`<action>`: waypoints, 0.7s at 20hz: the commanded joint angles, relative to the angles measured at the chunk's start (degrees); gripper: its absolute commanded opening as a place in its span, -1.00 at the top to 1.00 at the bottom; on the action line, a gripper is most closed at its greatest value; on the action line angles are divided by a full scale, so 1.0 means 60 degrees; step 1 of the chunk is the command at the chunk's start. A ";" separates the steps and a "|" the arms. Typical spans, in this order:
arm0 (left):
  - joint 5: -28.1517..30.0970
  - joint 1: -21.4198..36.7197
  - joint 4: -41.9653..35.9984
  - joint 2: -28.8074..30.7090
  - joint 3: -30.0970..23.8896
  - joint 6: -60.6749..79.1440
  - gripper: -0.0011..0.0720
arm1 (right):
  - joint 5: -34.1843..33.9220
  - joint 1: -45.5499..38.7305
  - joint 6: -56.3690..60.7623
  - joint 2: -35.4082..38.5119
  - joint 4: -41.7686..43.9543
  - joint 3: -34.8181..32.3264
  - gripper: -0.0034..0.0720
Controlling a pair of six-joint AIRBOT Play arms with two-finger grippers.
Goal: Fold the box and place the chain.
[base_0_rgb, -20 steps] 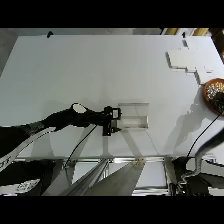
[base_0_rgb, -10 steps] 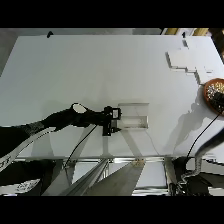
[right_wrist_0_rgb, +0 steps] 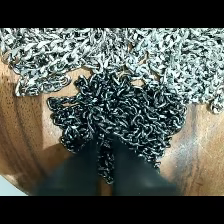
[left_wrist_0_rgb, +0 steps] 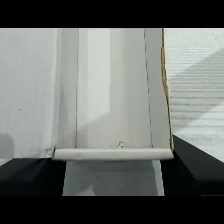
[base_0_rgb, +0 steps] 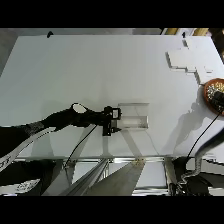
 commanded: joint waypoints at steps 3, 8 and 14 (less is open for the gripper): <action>0.0004 0.0007 0.0000 0.0007 0.0004 0.0000 0.94 | 0.0867 -0.0007 0.0011 0.0248 0.0004 0.0007 0.86; 0.0004 0.0007 0.0000 0.0007 0.0004 0.0000 0.94 | 0.1086 -0.0007 0.0018 0.1308 0.0000 0.0007 0.86; 0.0004 0.0007 0.0000 0.0007 0.0004 0.0000 0.94 | 0.1260 -0.0011 -0.0291 0.0743 -0.0605 0.0007 0.43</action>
